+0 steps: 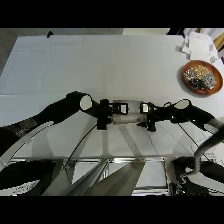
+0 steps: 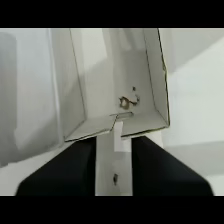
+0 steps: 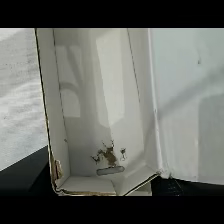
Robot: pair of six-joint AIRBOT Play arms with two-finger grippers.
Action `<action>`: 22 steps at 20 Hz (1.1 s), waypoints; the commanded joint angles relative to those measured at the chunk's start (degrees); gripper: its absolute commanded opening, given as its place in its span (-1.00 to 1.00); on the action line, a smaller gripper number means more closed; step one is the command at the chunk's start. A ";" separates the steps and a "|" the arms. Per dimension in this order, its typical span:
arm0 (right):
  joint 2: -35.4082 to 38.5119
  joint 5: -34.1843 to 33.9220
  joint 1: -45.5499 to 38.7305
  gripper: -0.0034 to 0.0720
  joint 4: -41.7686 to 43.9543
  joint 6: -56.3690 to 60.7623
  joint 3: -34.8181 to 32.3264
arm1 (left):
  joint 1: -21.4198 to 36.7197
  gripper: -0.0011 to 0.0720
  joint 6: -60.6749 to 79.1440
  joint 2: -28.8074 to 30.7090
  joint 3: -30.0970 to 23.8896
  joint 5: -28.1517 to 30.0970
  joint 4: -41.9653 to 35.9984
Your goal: Fold the box and place the chain.
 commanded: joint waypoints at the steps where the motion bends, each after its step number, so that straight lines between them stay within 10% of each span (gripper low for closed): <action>1: 0.02 0.04 0.02 0.12 0.02 0.00 0.04 | -0.59 -0.57 0.35 -0.44 0.00 3.63 -1.11; 12: 0.02 0.04 0.02 0.12 0.02 0.00 0.04 | -2.67 -0.55 0.28 -1.62 0.00 4.57 -4.72; 15: 0.02 0.04 0.02 0.12 0.02 0.00 0.04 | -2.64 -0.10 -0.07 -1.62 0.00 4.39 -4.70; 22: 0.02 0.04 0.02 0.12 0.02 0.00 0.04 | -2.64 0.26 -0.17 -1.62 0.00 3.67 -4.68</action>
